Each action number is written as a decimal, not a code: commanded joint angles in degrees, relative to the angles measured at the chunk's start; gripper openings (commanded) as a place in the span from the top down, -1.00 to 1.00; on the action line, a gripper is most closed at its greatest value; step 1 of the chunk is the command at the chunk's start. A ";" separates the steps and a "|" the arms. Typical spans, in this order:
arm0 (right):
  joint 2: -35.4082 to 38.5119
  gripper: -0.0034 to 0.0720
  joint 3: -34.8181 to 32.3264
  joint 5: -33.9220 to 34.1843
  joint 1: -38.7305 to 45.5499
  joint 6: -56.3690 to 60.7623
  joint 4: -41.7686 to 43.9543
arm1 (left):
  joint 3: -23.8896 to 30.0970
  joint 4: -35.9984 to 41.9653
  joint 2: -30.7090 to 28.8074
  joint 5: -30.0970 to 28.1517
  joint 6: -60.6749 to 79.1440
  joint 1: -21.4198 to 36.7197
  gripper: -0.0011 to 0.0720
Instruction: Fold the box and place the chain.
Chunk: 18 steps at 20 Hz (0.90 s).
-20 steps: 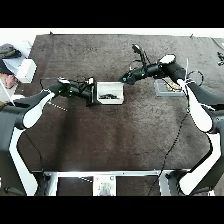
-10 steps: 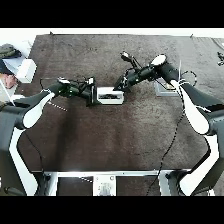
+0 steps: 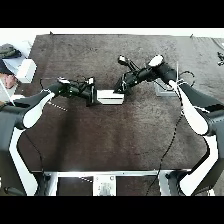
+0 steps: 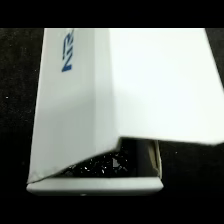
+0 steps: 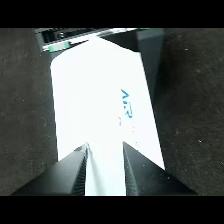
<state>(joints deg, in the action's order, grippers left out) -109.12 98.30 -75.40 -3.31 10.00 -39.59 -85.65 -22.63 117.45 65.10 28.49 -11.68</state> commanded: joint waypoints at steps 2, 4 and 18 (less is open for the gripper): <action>0.00 0.17 0.07 0.31 -1.25 -1.68 -3.54 | 0.00 0.00 0.00 -0.02 0.02 0.02 0.19; 0.00 0.17 0.07 0.79 -1.25 -1.68 -3.61 | 0.00 0.00 0.02 -0.02 0.02 0.02 0.19; 1.62 0.38 0.07 5.55 -1.55 -2.97 -5.29 | 0.00 0.00 0.02 0.00 0.02 0.02 0.19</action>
